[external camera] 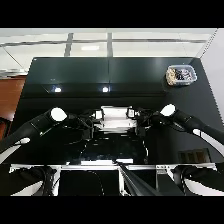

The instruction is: Fold the box and place the chain.

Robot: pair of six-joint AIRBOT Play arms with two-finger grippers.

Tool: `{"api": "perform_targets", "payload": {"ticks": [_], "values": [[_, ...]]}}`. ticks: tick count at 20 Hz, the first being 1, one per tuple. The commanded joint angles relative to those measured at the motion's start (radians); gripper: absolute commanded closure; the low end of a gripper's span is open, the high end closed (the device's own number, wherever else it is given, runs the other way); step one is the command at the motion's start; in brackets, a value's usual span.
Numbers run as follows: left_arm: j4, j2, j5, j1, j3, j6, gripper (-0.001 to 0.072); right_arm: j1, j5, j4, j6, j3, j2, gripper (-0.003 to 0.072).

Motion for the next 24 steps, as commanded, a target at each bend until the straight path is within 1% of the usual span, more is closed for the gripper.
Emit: {"api": "perform_targets", "payload": {"ticks": [1, 3, 9, 13, 14, 17, 20, 24], "values": [[-0.081, -0.011, 0.019, -0.002, 0.001, -0.017, 0.0434, 0.001, 0.0, 0.0, 0.0, 0.0, 0.0, 0.0498], [-0.086, -0.014, 0.043, -0.002, 0.001, -0.017, 0.0434, 0.001, 0.0, 0.0, 0.0, 0.0, 0.0, 0.0499], [-0.076, -0.016, 0.018, 0.037, 0.002, -0.017, 0.0434, 0.001, 0.0, 0.0, 0.0, 0.0, 0.0, 0.0498], [-0.01, -0.016, -0.055, 0.079, 0.016, -0.016, 0.0432, 0.001, 0.0, 0.0, 0.0, 0.0, 0.0, 0.0498], [0.01, -0.016, -0.052, 0.077, 0.016, -0.008, 0.041, 0.001, 0.0, 0.0, 0.0, 0.0, 0.0, 0.0498], [0.019, -0.017, -0.034, 0.064, 0.018, 0.07, 0.041, 0.001, 0.0, 0.0, 0.0, 0.0, 0.0, 0.0498], [0.016, -0.017, 0.008, 0.059, 0.018, 0.068, 0.0411, 0.001, 0.0, 0.0, 0.0, 0.0, 0.0, 0.0498], [-0.008, -0.018, 0.035, 0.058, 0.018, 0.069, 0.0411, 0.001, 0.0, 0.0, 0.0, 0.0, 0.0, 0.0498]]}}
